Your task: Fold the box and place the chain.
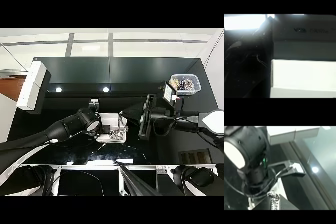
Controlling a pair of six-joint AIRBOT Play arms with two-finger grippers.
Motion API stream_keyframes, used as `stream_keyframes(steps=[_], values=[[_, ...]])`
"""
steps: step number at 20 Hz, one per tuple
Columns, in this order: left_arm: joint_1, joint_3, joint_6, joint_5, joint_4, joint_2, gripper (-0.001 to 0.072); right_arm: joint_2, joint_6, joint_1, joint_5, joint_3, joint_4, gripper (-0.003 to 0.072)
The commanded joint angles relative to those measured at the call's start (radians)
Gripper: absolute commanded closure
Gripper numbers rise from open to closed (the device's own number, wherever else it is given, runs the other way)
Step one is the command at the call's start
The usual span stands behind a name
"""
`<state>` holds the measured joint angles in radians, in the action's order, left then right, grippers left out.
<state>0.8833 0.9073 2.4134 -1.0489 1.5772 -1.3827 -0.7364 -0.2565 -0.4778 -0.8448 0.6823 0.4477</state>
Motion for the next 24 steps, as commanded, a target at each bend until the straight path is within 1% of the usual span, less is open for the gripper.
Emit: stream_keyframes(steps=[1, 3, 5, 6, 8, 9, 11, 13, 14, 15, 17, 19, 21, 24], values=[[0.000, 0.001, 0.000, 0.000, 0.000, -0.001, 0.0680, 0.001, -0.015, -0.017, 0.026, 0.002, -0.040, 0.0622], [0.000, 0.001, 0.000, 0.000, 0.000, -0.001, 0.0679, -0.013, -0.040, -0.016, 0.026, 0.001, -0.006, 0.0621], [0.000, 0.001, 0.000, 0.000, 0.000, -0.001, 0.0680, -0.055, -0.121, -0.016, 0.011, 0.001, 0.099, 0.0618], [0.000, 0.001, 0.000, 0.000, 0.000, -0.001, 0.0680, -0.083, -0.156, -0.016, 0.003, -0.001, 0.142, 0.0572], [0.000, 0.001, 0.000, 0.000, 0.000, -0.001, 0.0680, -0.133, -0.159, -0.016, 0.000, -0.009, 0.173, 0.0228], [0.000, 0.001, 0.000, 0.000, 0.000, -0.001, 0.0680, -0.150, -0.159, -0.015, 0.001, -0.009, 0.201, 0.0131], [0.000, 0.001, 0.000, 0.000, 0.000, -0.001, 0.0680, -0.152, -0.159, 0.005, -0.004, -0.009, 0.338, 0.0130], [0.000, 0.001, 0.000, 0.001, 0.000, -0.001, 0.0680, -0.153, -0.159, 0.052, -0.043, -0.010, 0.478, 0.0129], [0.000, 0.001, 0.000, 0.000, 0.000, -0.001, 0.0680, -0.153, -0.159, 0.073, -0.052, -0.019, 0.518, 0.0129], [0.000, 0.001, 0.000, 0.001, 0.000, -0.001, 0.0680, -0.154, -0.157, 0.086, -0.048, -0.043, 0.522, 0.0129], [0.000, 0.001, 0.000, 0.001, 0.000, -0.001, 0.0680, -0.173, -0.137, 0.082, -0.004, -0.111, 0.509, 0.0128], [-0.001, 0.001, 0.000, 0.001, 0.001, -0.001, 0.0680, -0.206, -0.057, 0.063, 0.033, -0.163, 0.461, 0.0128], [-0.001, 0.001, 0.000, 0.000, 0.001, -0.001, 0.0680, -0.258, 0.098, 0.041, 0.050, -0.174, 0.387, 0.0129], [-0.001, 0.001, 0.000, 0.000, 0.000, -0.001, 0.0680, -0.332, 0.376, 0.032, 0.067, -0.174, 0.208, 0.0129]])
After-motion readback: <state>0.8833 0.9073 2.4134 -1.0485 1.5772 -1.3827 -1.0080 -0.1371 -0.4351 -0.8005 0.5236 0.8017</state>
